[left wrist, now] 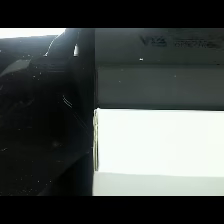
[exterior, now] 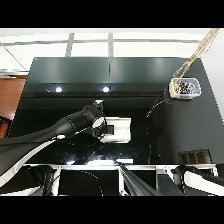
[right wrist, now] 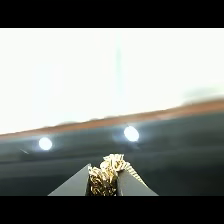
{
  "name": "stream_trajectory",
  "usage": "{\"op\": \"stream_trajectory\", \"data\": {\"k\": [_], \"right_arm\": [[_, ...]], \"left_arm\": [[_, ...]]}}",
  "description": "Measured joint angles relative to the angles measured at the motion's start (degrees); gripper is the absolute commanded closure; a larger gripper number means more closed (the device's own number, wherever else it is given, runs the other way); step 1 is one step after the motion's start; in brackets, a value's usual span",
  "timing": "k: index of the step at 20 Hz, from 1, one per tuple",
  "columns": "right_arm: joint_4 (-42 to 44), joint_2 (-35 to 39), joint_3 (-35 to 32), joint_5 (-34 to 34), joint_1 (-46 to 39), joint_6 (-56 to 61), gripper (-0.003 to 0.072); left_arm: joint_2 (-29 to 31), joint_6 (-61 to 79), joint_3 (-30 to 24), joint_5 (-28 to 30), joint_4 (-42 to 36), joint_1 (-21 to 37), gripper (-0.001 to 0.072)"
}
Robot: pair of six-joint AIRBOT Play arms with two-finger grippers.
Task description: Fold the box and place the chain.
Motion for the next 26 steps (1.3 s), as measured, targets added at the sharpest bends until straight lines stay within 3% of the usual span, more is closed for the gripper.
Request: {"op": "stream_trajectory", "data": {"k": [4, 10, 13, 21, 26], "right_arm": [[2.84, 4.04, 0.37, 4.44, 1.25, -2.91, 0.068], [4.11, 13.55, -8.31, 8.9, 4.72, -6.97, 0.0682], [5.38, 17.57, -13.94, 12.09, 7.26, -10.1, 0.0682], [18.25, 22.14, -31.41, 20.85, 15.65, -16.04, 0.068], [22.03, 22.51, -41.7, 20.87, 21.64, -17.33, 0.0681]], "left_arm": [[0.0, 0.0, 0.0, 0.02, 0.02, 0.0, 0.0679], [0.0, 0.0, 0.0, 0.0, 0.02, 0.0, 0.0678], [0.0, 0.0, 0.0, 0.0, 0.02, 0.0, 0.0678], [-0.02, 0.0, 0.0, 0.04, 0.02, 0.0, 0.0678], [0.0, -0.02, 0.0, 0.09, 0.02, 0.0, 0.0679]]}}
